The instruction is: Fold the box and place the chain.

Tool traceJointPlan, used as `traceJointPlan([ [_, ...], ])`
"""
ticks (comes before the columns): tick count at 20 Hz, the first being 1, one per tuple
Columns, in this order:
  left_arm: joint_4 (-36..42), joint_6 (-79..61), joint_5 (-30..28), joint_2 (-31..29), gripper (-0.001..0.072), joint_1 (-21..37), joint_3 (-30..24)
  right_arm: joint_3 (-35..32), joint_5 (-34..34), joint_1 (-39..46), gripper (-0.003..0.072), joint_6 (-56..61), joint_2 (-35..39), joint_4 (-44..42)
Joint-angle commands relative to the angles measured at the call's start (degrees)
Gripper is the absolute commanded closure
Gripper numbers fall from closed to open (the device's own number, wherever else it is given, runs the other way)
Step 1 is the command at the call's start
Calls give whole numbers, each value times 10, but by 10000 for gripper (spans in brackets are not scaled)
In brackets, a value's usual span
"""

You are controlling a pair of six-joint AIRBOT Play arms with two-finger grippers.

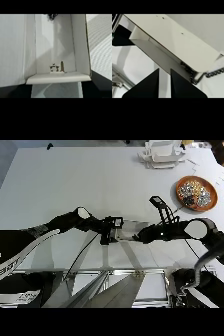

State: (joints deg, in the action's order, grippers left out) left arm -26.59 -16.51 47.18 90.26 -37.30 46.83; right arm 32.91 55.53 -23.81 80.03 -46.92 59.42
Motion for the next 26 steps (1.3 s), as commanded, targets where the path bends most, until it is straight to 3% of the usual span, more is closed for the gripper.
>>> traceJointPlan([
  [1,0,0,0,0,562,1,0,55,62,0,569,96,23,153],
  [4,0,0,0,0,562,1,0,86,82,0,576,152,30,281],
  [5,0,0,0,0,562,1,0,86,82,0,639,159,30,312],
  [7,0,0,0,0,562,1,0,86,80,8,670,191,30,378],
  [11,0,0,0,0,562,1,0,86,73,90,670,189,20,377],
  [15,0,0,0,0,562,1,0,86,76,145,668,160,-57,297],
  [16,0,0,0,0,562,1,0,86,70,145,653,151,-80,278],
  [17,0,0,0,0,562,1,0,86,61,145,550,140,-102,255],
  [18,0,0,0,0,562,1,0,86,50,145,360,124,-125,238],
  [19,0,0,0,0,562,1,0,86,44,145,276,120,-144,230],
  [22,0,0,0,0,562,1,0,85,45,145,291,121,-183,231],
  [24,0,0,0,0,562,1,0,85,40,145,367,128,-198,228],
  [26,0,0,0,0,562,1,0,85,29,145,367,130,-214,224],
])
